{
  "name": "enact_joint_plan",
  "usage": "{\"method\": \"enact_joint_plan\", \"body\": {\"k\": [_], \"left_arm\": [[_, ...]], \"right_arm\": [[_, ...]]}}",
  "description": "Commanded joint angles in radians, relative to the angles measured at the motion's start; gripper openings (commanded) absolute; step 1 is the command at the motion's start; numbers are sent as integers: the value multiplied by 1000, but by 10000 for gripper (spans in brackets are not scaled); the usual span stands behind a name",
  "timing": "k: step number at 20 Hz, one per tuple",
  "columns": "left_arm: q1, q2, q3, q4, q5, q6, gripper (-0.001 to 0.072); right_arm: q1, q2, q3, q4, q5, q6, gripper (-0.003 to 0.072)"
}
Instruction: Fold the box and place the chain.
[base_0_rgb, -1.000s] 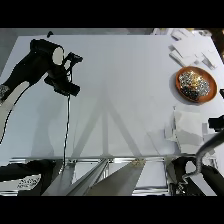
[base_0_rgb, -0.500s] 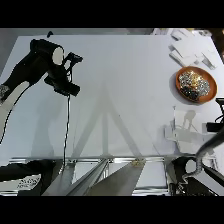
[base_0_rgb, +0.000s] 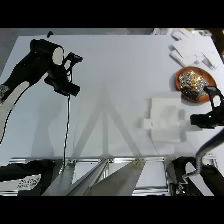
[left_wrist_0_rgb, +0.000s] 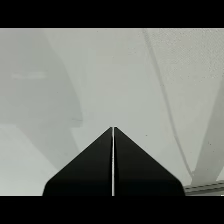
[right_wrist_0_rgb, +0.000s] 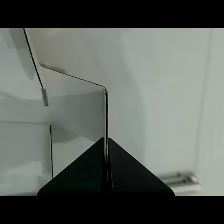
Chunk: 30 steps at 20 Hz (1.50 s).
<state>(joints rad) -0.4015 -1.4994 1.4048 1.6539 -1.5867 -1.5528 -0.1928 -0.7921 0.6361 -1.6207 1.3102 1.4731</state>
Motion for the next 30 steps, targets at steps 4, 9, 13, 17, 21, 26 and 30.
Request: {"method": "enact_joint_plan", "body": {"k": [4, 9, 13, 17, 21, 26, 30], "left_arm": [[1, 0, 1, 0, 1, 0, 10], [2, 0, 1, -42, 190, 56, 10], [3, -29, 0, -237, 288, 329, 472], [5, -116, 0, -696, 185, 758, 532], [2, -215, 0, -1014, 180, 890, 576], [2, -355, 0, -1104, 130, 909, 634], [-1, -430, 1, -1148, 153, 926, 633]], "right_arm": [[282, 232, -180, 356, -247, 103, 13], [440, 229, -257, 387, -385, 124, 14], [445, 229, -257, 387, -364, 123, 14], [445, 229, -257, 387, -330, 123, 14], [445, 229, -257, 387, -323, 115, 14], [445, 229, -257, 387, -323, 115, 14], [445, 229, -257, 388, -322, 96, 14]]}}
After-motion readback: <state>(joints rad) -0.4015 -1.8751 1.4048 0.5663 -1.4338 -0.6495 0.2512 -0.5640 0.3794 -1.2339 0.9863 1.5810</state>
